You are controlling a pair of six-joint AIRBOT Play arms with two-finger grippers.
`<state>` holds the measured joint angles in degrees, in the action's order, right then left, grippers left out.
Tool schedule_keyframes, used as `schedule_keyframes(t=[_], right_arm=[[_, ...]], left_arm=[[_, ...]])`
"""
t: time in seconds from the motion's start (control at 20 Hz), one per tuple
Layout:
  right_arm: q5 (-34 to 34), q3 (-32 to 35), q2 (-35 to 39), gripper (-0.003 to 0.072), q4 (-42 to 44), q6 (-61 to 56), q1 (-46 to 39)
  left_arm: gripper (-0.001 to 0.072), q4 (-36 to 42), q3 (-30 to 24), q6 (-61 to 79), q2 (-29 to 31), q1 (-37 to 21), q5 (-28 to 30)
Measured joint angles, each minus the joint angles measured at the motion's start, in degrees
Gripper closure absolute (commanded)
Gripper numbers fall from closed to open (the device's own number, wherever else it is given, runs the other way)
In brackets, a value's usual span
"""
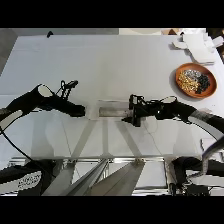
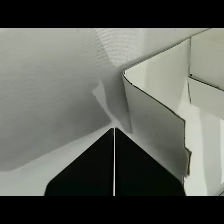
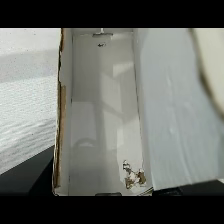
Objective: Fold the box and place the chain.
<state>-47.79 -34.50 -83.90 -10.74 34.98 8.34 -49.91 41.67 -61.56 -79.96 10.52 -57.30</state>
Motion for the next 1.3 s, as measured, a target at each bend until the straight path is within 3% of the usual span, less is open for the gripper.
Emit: schedule_keyframes(t=[1.1, 1.3], right_arm=[[0.0, 0.0, 0.0, 0.0183, 0.02, 0.0, 0.0], [0.0, 0.0, 0.0, 0.0183, 0.02, 0.0, 0.0]], left_arm=[[0.0707, 7.08, -0.07, 3.89, -0.31, 0.2, -2.43], [0.0708, 2.95, -0.07, 3.48, 0.09, 0.17, -1.95]])
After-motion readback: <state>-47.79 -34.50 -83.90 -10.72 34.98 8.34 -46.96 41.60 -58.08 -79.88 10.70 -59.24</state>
